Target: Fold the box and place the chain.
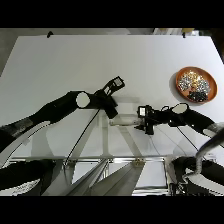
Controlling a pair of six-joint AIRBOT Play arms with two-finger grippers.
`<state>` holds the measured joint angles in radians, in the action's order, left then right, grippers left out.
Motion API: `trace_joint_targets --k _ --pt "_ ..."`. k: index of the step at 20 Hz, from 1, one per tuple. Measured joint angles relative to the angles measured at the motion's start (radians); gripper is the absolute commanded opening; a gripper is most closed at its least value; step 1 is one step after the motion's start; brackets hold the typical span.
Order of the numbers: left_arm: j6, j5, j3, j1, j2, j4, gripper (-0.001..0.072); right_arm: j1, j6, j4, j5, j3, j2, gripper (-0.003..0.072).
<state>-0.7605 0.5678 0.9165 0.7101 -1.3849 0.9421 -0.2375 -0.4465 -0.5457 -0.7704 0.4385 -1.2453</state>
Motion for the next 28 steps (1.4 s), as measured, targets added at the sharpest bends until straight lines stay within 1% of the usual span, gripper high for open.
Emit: trace_joint_targets --k 2,4,7,8,10,11,12,13,14,18,19,21,27,28 --pt "-0.003 0.031 0.000 0.000 0.047 0.049 0.0002 0.000 0.000 0.000 0.000 0.000 0.000 0.0384" --pt "-0.004 0.092 0.000 0.000 0.101 0.127 0.0007 0.000 0.000 0.000 0.000 0.000 0.000 0.0384" --pt "-0.005 0.235 0.000 0.000 0.154 0.248 0.0007 0.000 0.000 0.000 0.000 0.000 0.000 0.0384" --pt "-0.002 0.287 -0.002 0.000 0.159 0.275 0.0008 0.000 0.000 0.000 0.000 0.000 0.000 0.0384" --pt "0.032 0.360 -0.014 0.000 0.157 0.309 0.0013 0.000 0.000 0.000 0.000 0.000 0.000 0.0384" --pt "0.056 0.380 -0.025 0.000 0.150 0.317 0.0048 0.000 0.000 0.000 0.000 0.000 0.000 0.0384" --pt "0.078 0.388 -0.035 0.000 0.143 0.324 0.0131 0.000 0.000 0.000 0.000 0.000 0.000 0.0384" --pt "0.099 0.386 -0.047 0.000 0.135 0.327 0.0207 0.000 0.000 0.000 0.000 0.000 0.000 0.0384" --pt "0.122 0.379 -0.057 0.000 0.125 0.334 0.0215 0.000 0.000 0.000 0.000 0.000 0.000 0.0384" --pt "0.198 0.309 -0.077 0.000 0.089 0.337 0.0219 0.000 0.000 0.000 0.000 0.000 0.000 0.0384" --pt "0.219 0.290 -0.079 0.000 0.083 0.330 0.0233 0.000 0.000 0.000 0.000 0.000 0.000 0.0384" --pt "0.274 0.257 -0.081 0.000 0.072 0.304 0.0233 0.000 0.000 0.000 0.000 0.000 0.000 0.0384" --pt "0.371 0.221 -0.084 0.000 0.058 0.236 0.0226 0.000 0.000 0.000 0.000 0.000 0.000 0.0384" --pt "0.377 0.222 -0.084 0.001 0.058 0.225 0.0206 0.000 0.000 0.000 0.000 0.000 0.000 0.0384"
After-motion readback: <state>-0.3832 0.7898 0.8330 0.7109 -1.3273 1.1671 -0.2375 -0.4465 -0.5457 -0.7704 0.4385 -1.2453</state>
